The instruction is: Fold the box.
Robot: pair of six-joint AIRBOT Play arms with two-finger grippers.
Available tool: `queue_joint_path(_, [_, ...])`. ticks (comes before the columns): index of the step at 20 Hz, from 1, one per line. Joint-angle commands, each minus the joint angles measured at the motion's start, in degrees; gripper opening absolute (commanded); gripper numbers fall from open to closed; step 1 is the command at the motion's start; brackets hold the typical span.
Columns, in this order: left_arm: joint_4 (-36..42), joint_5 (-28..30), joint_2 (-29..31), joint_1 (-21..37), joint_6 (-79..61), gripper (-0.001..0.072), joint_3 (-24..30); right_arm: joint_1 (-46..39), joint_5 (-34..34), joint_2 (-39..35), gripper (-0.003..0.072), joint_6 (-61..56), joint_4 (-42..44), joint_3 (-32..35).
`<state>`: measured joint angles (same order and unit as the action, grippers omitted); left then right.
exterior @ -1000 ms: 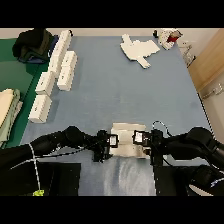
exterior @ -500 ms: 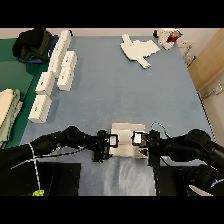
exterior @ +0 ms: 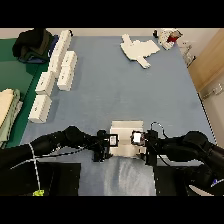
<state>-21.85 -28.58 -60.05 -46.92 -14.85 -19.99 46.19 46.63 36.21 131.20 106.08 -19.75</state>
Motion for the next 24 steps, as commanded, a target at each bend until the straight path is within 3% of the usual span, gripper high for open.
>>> queue_joint_path(1, [-0.02,-0.02,0.02,-0.02,-0.11,0.0409,-0.02,-0.09,-0.17,0.13,0.0589,-0.17,-0.39,-0.02])
queue_joint_path(2, [-0.02,-0.02,0.02,-0.02,-0.11,0.0409,-0.02,-0.09,1.29,0.13,0.0581,-0.96,-0.79,-0.31])
queue_joint_path(4, [-0.02,-0.02,0.02,-0.02,-0.11,0.0409,-0.02,-0.17,7.74,0.13,0.04,-3.19,-4.42,-2.01])
queue_joint_path(6, [-0.02,-0.02,0.02,-0.02,-0.11,0.0409,-0.02,-0.17,13.77,0.13,0.0366,-10.84,-10.49,-4.7])
queue_joint_path(7, [-0.02,-0.02,0.02,-0.02,-0.11,0.0409,-0.02,-0.17,16.24,0.13,0.0271,-15.67,-13.6,-6.01])
queue_joint_path(8, [-0.02,-0.02,0.02,-0.02,-0.11,0.0409,-0.02,-0.17,18.78,0.13,0.0222,-19.43,-16.09,-7.19])
queue_joint_path(10, [-0.02,-0.02,0.02,-0.02,-0.11,0.0409,-0.02,-0.2,23.06,0.13,0.0208,-28.2,-21.64,-8.74])
queue_joint_path(13, [-0.02,-0.02,0.02,-0.02,-0.11,0.0409,-0.02,-0.83,29.64,0.28,0.0004,-50.4,-35.3,-8.9])
queue_joint_path(15, [-0.02,-0.02,0.02,-0.02,-0.11,0.0409,-0.02,-4.04,34.64,0.28,0.0004,-65.9,-38.27,-8.85])
queue_joint_path(19, [-0.02,-0.02,0.02,-0.02,-0.11,0.0409,-0.02,-19.28,36.04,0.28,0.0005,-73.26,-25.4,-6.78])
queue_joint_path(24, [-0.02,-0.02,0.02,-0.02,-0.11,0.0409,-0.02,-41.13,34.53,0.28,0.0004,-63.06,-4.81,0.07])
